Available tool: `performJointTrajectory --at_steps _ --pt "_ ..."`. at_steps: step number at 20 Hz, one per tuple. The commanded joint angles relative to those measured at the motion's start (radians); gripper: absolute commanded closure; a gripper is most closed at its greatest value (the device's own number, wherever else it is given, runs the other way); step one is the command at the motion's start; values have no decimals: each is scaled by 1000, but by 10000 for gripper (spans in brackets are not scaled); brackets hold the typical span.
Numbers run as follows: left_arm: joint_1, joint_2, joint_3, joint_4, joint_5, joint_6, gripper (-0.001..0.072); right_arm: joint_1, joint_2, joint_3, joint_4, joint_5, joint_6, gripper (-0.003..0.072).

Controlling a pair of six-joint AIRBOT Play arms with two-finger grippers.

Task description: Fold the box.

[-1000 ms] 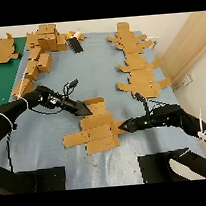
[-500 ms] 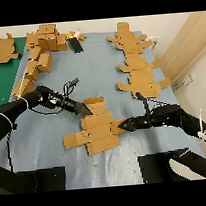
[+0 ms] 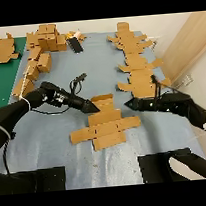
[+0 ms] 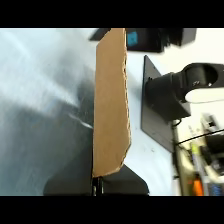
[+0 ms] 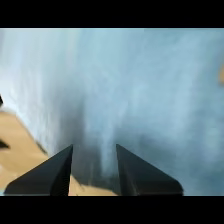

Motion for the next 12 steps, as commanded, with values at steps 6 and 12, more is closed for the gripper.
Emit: performJointTrajectory --at_steps 6,12 --pt "-110 200 -138 -5 284 389 699 -49 14 104 -3 24 113 277" --pt "-159 332 -307 -76 340 536 699 -46 9 103 -3 32 119 277"
